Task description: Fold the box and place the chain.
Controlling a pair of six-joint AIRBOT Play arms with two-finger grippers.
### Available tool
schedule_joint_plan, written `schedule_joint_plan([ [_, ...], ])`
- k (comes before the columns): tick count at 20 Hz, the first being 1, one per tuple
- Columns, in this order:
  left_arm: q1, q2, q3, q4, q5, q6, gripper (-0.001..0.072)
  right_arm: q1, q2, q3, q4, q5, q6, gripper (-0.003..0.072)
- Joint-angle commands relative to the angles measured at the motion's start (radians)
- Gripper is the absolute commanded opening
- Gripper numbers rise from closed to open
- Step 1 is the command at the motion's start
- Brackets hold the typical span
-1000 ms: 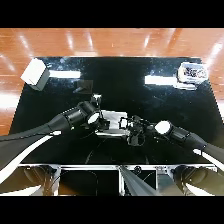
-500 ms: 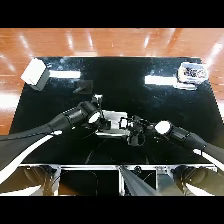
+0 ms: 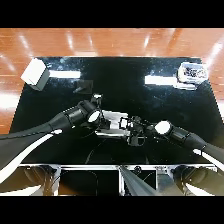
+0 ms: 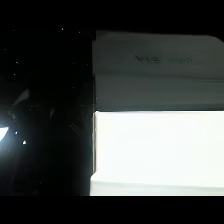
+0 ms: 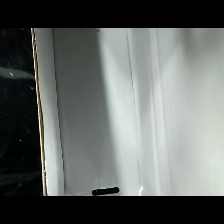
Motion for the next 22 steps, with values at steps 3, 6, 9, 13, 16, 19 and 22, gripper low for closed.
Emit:
schedule_joint_plan([
  [3,0.000,0.001,0.026,-0.009,0.001,0.008,0.0362,0.001,0.000,0.001,0.000,-0.002,-0.001,0.0486],
  [6,0.000,0.001,0.027,-0.009,-0.025,0.026,0.0525,0.000,0.000,0.001,0.000,-0.002,-0.001,0.0485],
  [9,0.000,0.001,0.027,-0.009,-0.029,0.026,0.0518,0.000,0.000,0.001,0.000,-0.002,-0.001,0.0486],
  [13,0.001,0.001,0.026,-0.001,-0.044,0.026,0.0381,0.000,0.000,0.001,0.000,-0.002,-0.001,0.0486],
  [16,0.001,0.001,0.026,0.000,-0.035,0.026,0.0022,0.000,0.000,0.001,0.000,-0.002,-0.001,0.0485],
  [19,0.001,0.001,0.026,0.000,-0.035,0.030,0.0021,0.000,0.000,0.001,-0.002,0.001,-0.001,0.0486],
  [22,0.001,0.001,0.026,-0.001,-0.037,0.030,0.0021,0.000,0.000,0.001,0.002,0.000,0.000,0.0522],
])
